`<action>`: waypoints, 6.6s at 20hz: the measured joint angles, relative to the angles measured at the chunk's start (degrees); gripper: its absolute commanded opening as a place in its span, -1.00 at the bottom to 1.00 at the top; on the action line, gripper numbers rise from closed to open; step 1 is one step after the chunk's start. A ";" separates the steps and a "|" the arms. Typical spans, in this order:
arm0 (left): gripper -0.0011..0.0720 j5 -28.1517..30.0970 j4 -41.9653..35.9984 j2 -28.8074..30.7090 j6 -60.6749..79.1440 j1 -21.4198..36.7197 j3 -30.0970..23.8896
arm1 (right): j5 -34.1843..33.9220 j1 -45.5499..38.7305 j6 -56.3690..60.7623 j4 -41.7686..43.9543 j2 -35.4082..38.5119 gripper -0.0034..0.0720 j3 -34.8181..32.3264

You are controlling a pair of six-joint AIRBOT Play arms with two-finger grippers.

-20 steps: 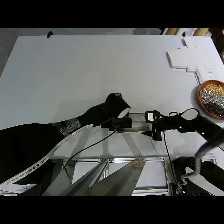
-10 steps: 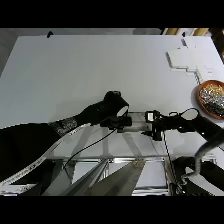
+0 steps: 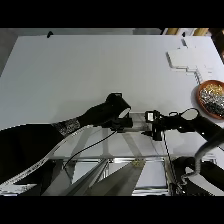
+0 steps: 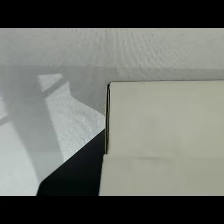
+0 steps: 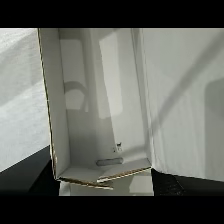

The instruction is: Fold the box and place the chain.

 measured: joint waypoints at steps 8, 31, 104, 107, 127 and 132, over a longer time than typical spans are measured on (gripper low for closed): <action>-0.34 0.59 -0.11 2.23 7.48 0.68 -0.09 | 0.00 0.00 -0.07 -0.02 0.02 -0.02 0.00; 0.41 21.33 -27.02 28.79 117.09 15.82 -32.11 | 0.00 0.00 -0.04 0.00 0.02 -0.02 0.00; 0.93 35.41 -71.76 15.39 170.31 17.29 -41.11 | 0.00 0.00 -0.02 0.00 0.02 -0.02 0.00; 0.93 35.95 -72.65 15.37 170.83 16.96 -41.11 | 0.00 0.00 -0.02 0.00 0.02 -0.02 0.00; -0.06 36.65 -73.64 15.21 171.18 16.15 -41.11 | 0.00 0.00 -0.02 0.00 0.02 -0.02 0.00; -0.06 36.68 -73.64 15.21 171.03 16.15 -41.11 | 0.00 0.00 -0.02 0.00 0.02 -0.02 0.00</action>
